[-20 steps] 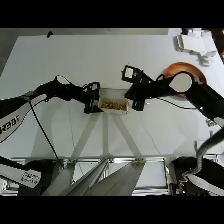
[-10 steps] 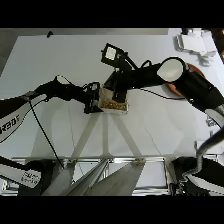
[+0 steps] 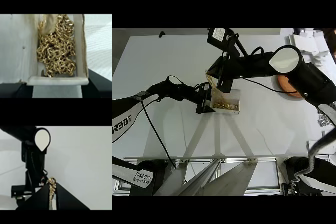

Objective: Fold the box and place the chain.

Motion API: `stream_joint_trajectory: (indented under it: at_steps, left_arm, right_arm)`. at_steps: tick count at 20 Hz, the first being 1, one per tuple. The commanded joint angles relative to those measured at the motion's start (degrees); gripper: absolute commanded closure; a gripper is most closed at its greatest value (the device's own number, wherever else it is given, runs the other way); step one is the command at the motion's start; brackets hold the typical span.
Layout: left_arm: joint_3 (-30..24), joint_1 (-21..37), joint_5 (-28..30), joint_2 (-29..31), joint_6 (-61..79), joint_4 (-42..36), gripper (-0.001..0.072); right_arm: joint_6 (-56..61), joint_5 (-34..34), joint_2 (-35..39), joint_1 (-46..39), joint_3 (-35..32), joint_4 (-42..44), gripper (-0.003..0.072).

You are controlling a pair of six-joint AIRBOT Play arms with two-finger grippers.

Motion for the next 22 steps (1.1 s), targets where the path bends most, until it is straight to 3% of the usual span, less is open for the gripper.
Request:
stream_joint_trajectory:
  at_steps: [1,7,12,14,15,17,18,22]
  left_arm:
    - [0.00,0.00,0.00,0.04,0.00,0.02,0.0551]
    - [0.00,0.00,0.02,0.04,0.00,0.02,0.0551]
    - [0.00,0.00,0.00,0.04,0.00,0.00,0.0551]
    - [0.00,0.00,0.02,0.04,0.00,0.00,0.0551]
    - [0.00,0.00,-0.02,0.04,0.00,0.02,0.0551]
    - [0.00,0.00,0.02,0.04,0.00,0.02,0.0551]
    - [0.00,0.00,0.02,0.04,0.00,0.02,0.0551]
    - [0.00,0.00,0.00,0.04,0.00,0.02,0.0551]
  right_arm:
    - [0.50,0.37,-0.13,0.02,1.09,-1.03,0.0678]
    - [16.26,8.72,-3.32,-0.20,1.05,-20.61,0.0679]
    - [16.57,15.19,-9.44,-1.01,1.01,-20.59,0.0657]
    - [16.37,15.13,-10.03,-1.16,1.09,-20.61,0.0312]
    - [16.28,14.64,-9.88,-1.81,1.40,-20.37,0.0225]
    - [16.44,13.90,-9.88,-4.17,2.23,-19.98,0.0260]
    - [16.61,12.35,-9.97,-5.84,2.23,-19.32,0.0321]
    - [20.65,8.57,-13.44,-12.20,2.36,-13.79,0.0330]
